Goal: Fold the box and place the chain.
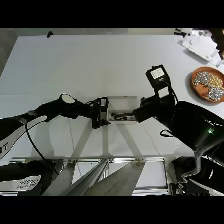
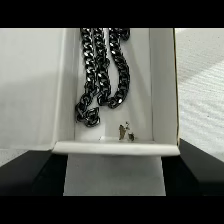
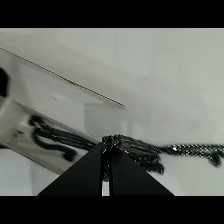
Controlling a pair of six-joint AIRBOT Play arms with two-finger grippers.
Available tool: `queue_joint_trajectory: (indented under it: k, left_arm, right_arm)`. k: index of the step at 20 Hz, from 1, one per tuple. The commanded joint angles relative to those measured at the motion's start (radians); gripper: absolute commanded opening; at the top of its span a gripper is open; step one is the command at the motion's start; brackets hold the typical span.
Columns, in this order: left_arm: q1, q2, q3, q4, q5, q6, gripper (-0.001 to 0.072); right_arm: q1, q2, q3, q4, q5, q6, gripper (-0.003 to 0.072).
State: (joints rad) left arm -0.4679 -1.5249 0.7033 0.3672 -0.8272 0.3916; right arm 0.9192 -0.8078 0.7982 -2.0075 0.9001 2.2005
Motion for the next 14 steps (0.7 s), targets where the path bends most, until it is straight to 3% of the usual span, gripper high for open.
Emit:
queue_joint_trajectory:
  k: [1, 14]
  left_arm:
    - [0.0, -0.001, 0.0, 0.0, 0.0, 0.0, 0.0258]
    - [0.0, 0.0, 0.0, 0.0, 0.0, 0.0, 0.0258]
  right_arm:
    - [0.051, -0.019, 0.001, 0.023, -0.161, 0.017, 0.0012]
    - [0.056, -0.333, 0.001, 0.24, -0.425, 0.01, 0.0011]
